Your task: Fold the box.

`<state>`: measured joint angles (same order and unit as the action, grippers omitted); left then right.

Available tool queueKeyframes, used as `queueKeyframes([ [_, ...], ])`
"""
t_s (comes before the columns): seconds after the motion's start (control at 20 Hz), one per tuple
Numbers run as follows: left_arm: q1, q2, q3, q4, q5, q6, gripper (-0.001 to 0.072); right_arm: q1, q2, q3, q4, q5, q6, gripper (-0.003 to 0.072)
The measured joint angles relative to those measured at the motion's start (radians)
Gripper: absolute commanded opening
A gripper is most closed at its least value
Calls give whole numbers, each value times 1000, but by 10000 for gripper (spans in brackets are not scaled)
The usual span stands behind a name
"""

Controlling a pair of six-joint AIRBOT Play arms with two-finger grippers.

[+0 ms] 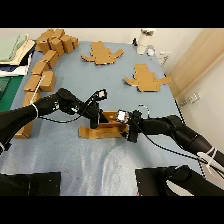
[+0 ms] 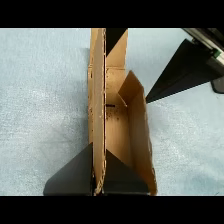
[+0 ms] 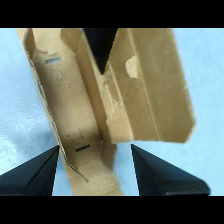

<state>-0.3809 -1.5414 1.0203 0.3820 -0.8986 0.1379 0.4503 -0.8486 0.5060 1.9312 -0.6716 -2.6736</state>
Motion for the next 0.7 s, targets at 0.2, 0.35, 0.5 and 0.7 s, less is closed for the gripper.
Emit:
queueKeyframes([
  [0.2,0,0,0,0,0,0,13,-29,-60,15,42,-3,-76,720],
  [0.35,0,0,0,0,0,0,13,-43,-97,18,73,-10,-127,720],
  [0.5,0,0,0,0,0,0,13,-48,-143,20,113,-21,-194,720],
  [0.7,0,0,0,2,-1,0,13,-53,-212,39,165,-46,-280,720],
])
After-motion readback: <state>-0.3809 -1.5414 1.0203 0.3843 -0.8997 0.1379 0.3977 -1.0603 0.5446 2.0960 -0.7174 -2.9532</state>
